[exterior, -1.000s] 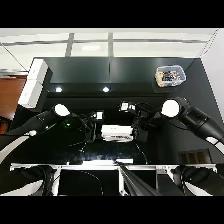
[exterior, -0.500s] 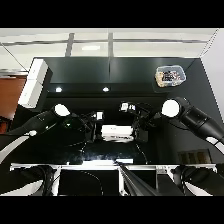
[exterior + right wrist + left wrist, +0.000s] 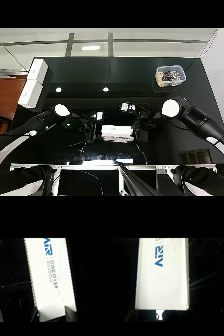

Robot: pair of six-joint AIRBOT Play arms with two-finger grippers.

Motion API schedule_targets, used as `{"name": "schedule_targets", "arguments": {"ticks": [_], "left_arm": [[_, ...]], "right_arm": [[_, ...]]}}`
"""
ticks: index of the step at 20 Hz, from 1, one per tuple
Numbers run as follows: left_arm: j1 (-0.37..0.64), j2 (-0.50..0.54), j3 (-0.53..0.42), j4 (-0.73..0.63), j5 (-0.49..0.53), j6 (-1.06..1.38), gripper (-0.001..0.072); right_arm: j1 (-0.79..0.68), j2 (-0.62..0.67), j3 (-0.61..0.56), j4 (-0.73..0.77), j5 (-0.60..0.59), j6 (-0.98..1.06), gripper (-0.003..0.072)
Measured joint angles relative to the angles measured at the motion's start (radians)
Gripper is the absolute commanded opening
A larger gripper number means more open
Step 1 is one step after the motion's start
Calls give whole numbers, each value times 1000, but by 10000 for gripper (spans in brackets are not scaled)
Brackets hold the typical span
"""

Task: Fold the box and place the chain.

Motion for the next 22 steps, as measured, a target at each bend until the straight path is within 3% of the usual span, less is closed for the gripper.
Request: {"name": "schedule_targets", "arguments": {"ticks": [22], "left_arm": [[0,0,0,0,0,0,351]], "right_arm": [[3,12,-14,-14,-2,21,398]]}}
